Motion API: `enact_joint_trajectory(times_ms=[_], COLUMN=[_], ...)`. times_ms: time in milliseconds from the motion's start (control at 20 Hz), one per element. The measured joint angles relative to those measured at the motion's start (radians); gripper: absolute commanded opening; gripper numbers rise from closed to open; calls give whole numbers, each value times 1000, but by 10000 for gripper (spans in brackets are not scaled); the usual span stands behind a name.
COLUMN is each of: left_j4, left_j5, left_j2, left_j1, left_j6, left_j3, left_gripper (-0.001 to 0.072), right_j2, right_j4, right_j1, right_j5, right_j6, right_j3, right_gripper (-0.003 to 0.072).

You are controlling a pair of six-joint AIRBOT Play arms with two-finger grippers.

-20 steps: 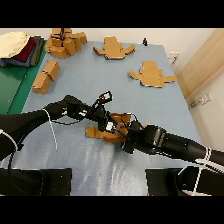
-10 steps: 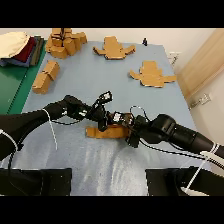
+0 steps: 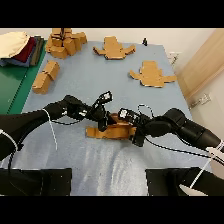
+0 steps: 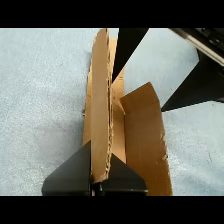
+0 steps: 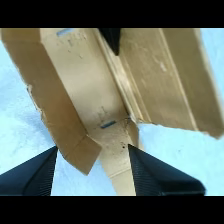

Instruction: Fold the box.

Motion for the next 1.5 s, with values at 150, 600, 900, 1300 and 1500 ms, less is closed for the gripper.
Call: enact_joint_trajectory(times_ms=[150, 600, 900, 1300, 1500], left_j4=[0, 0, 0, -3, 0], left_j5=[0, 0, 0, 3, -2], left_j2=[0, 0, 0, 0, 0], left_j1=[0, 0, 0, 0, 0], left_j6=[0, 0, 0, -1, -1], left_j3=[0, 0, 0, 0, 0], left_gripper=[14, 15, 14, 14, 14], right_j2=[0, 0, -6, -61, -63], right_j4=[23, 35, 42, 263, 303], right_j1=[-6, -10, -34, -192, -213], right_j5=[0, 10, 38, 41, -3], right_j6=[-18, -33, -179, -485, -523], right_j3=[0, 0, -1, -1, 0], right_gripper=[298, 716, 716, 716, 716])
